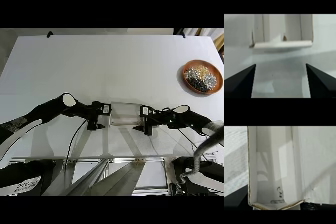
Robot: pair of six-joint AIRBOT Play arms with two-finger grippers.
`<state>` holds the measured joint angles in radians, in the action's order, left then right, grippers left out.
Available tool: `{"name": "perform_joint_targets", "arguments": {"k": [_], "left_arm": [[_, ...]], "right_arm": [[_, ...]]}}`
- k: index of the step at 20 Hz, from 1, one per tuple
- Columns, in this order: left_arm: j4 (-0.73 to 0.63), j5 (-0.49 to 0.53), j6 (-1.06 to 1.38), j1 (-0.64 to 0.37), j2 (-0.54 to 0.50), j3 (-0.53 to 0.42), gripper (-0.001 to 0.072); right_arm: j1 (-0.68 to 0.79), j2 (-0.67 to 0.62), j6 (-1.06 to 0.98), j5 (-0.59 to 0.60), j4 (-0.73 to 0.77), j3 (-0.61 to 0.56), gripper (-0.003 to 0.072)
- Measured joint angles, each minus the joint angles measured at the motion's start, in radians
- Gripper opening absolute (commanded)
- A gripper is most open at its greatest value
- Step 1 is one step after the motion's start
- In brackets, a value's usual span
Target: Fold the box and place the chain.
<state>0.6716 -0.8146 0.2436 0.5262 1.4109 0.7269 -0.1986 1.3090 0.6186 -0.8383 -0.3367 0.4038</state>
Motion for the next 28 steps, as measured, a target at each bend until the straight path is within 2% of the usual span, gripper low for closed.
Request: {"name": "perform_joint_targets", "arguments": {"k": [9,16,24,25,27,28], "left_arm": [[-0.105,0.014,0.165,0.034,0.011,-0.002,0.0705],[-0.125,-0.016,0.122,0.049,0.042,-0.002,0.0705],[-0.218,-0.018,0.093,0.051,0.096,-0.002,0.0696],[-0.223,-0.018,0.093,0.051,0.101,-0.002,0.0683],[-0.23,-0.018,0.089,0.051,0.107,-0.002,0.0478],[-0.233,-0.019,0.085,0.051,0.108,-0.002,0.0427]], "right_arm": [[0.0,0.0,0.0,0.0,0.0,0.0,0.0412],[0.0,0.0,0.002,-0.003,-0.002,0.0,0.0412],[0.0,0.0,0.0,-0.002,-0.001,0.0,0.0412],[0.0,0.0,0.0,-0.002,-0.001,0.0,0.0412],[0.0,0.0,0.0,-0.003,-0.002,-0.001,0.0412],[0.0,0.0,-0.001,-0.003,-0.001,-0.001,0.0412]]}}
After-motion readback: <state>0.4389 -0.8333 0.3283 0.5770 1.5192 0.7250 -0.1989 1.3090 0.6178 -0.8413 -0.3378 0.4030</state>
